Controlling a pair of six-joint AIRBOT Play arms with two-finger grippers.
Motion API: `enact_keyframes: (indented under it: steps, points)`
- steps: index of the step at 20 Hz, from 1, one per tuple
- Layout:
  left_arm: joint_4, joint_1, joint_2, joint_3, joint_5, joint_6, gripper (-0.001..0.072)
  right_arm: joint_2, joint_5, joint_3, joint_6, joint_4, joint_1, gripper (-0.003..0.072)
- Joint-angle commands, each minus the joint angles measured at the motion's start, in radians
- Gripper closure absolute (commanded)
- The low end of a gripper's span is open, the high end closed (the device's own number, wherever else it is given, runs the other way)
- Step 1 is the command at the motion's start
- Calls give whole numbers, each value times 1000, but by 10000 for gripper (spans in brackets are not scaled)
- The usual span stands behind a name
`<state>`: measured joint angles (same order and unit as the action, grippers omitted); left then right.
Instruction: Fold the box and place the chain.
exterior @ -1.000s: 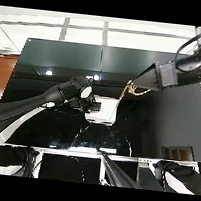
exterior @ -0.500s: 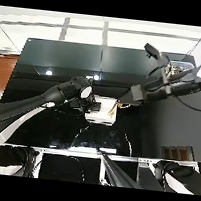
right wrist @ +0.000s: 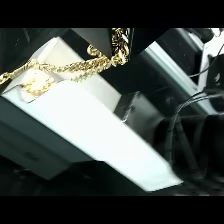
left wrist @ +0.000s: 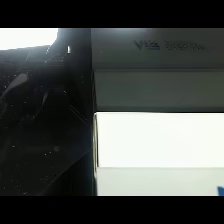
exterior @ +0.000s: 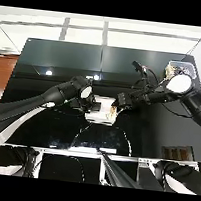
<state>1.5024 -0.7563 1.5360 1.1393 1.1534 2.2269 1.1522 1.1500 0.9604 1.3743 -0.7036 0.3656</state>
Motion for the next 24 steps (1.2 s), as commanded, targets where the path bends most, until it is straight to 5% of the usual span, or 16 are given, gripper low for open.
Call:
enact_keyframes:
  steps: [1,2,3,7,9,13,14,15,18,24]
  points:
    - [0,0,-1,0,-1,0,680,22,-31,-8,2,-13,4,630]
    - [0,0,-1,0,-1,0,680,22,-31,-8,2,-13,3,443]
    - [0,0,-1,0,-1,0,680,22,-26,-7,2,-14,-4,370]
    - [0,0,-1,0,0,0,680,16,-3,-7,2,-95,-126,369]
    - [0,0,-1,0,0,0,680,16,-42,-7,10,-251,-217,369]
    - [0,0,-1,0,0,0,680,28,-319,-32,309,-709,-346,330]
    - [0,0,-1,0,0,0,680,50,-379,-35,360,-792,-366,44]
    - [0,0,-1,0,-1,0,680,82,-429,-34,382,-835,-385,10]
    - [0,1,-1,0,0,0,680,221,-510,26,587,-867,-470,11]
    - [0,1,-1,0,0,0,680,499,-503,272,601,-812,-483,12]
